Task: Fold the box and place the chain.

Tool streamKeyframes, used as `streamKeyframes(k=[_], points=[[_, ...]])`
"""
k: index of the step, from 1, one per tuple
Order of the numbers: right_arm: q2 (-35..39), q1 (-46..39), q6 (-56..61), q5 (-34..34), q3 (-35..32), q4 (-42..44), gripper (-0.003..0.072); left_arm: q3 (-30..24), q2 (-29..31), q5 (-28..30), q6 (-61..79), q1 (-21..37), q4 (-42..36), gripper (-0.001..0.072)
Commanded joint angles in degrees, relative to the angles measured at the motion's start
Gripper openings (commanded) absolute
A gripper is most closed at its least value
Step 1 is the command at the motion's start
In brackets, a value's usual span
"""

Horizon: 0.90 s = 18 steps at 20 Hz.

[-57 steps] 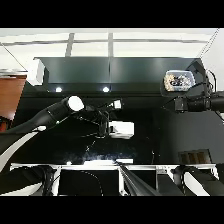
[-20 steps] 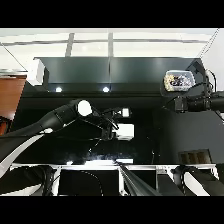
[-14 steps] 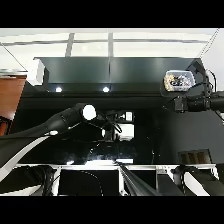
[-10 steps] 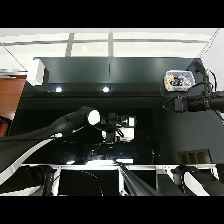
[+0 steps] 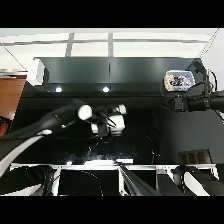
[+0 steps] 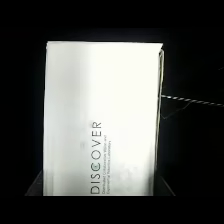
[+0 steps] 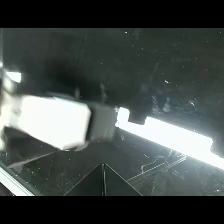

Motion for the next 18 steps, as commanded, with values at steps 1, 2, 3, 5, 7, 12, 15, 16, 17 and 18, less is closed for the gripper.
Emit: streamKeyframes(k=[1,2,3,5,7,12,15,16,17,18], points=[[0.0,0.0,0.0,0.0,0.0,0.0,0.0009,-0.4,5.1,-7.6,-13.5,13.6,7.8,0.0281],[0.0,0.0,0.0,0.0,0.0,0.0,0.0009,-0.4,6.4,-9.0,-16.5,19.5,8.6,0.0282],[0.0,0.0,0.0,-0.1,0.0,0.0,0.0008,-0.3,7.4,-9.8,-19.8,25.2,9.0,0.0282],[0.0,0.0,0.0,-0.7,0.0,0.0,0.0008,-0.3,8.5,-10.5,-26.8,37.2,9.1,0.0282],[0.0,0.0,0.0,-1.4,0.0,0.0,0.0008,-0.3,8.4,-10.3,-30.2,47.8,9.0,0.0283],[0.0,0.0,0.0,-2.6,0.0,0.0,0.0009,0.9,7.1,-1.1,-30.2,60.2,9.1,0.0282],[0.0,0.0,0.3,-3.4,0.0,0.2,0.0009,3.7,3.5,5.7,-30.0,61.5,9.1,0.0282],[0.0,0.0,0.5,-3.5,0.0,0.5,0.0009,4.7,1.9,6.9,-29.1,61.5,9.1,0.0282],[0.0,0.0,0.6,-3.5,0.0,0.5,0.0009,5.9,0.0,7.0,-28.6,61.4,9.1,0.0282],[0.0,0.0,0.6,-3.7,0.0,0.5,0.0009,7.2,-2.1,7.0,-28.6,61.3,9.0,0.0282]])
